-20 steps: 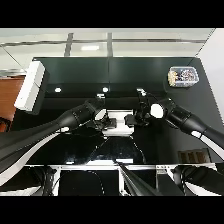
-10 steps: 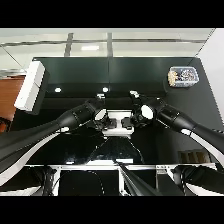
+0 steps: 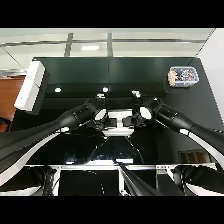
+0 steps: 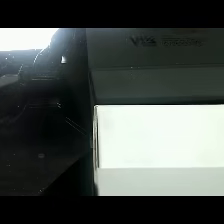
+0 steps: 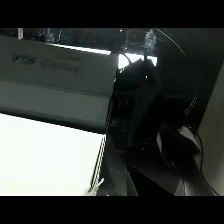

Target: Fold the box and place the chain.

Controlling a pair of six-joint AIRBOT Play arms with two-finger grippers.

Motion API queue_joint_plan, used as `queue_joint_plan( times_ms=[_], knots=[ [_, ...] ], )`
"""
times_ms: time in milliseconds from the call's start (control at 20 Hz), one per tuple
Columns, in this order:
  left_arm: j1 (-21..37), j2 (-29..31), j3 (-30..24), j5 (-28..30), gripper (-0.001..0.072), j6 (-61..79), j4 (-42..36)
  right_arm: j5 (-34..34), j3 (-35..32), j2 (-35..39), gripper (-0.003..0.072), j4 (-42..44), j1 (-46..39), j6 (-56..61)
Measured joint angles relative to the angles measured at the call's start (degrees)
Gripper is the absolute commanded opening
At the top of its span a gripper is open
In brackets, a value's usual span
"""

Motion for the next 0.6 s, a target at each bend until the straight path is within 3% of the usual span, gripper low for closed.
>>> queue_joint_plan(
  times_ms=[550, 600],
  knots=[
    [0.00, 0.00, 0.00, 0.59, 0.0032, 0.02, 0.07, 3.04, 2.12, -1.86, 0.0284, -0.28, 0.76, -0.90],
    [0.00, 0.00, 0.00, 0.63, 0.0032, 0.00, 0.13, 3.17, 2.34, -1.88, 0.0182, -0.31, 0.79, -0.90]
  ],
)
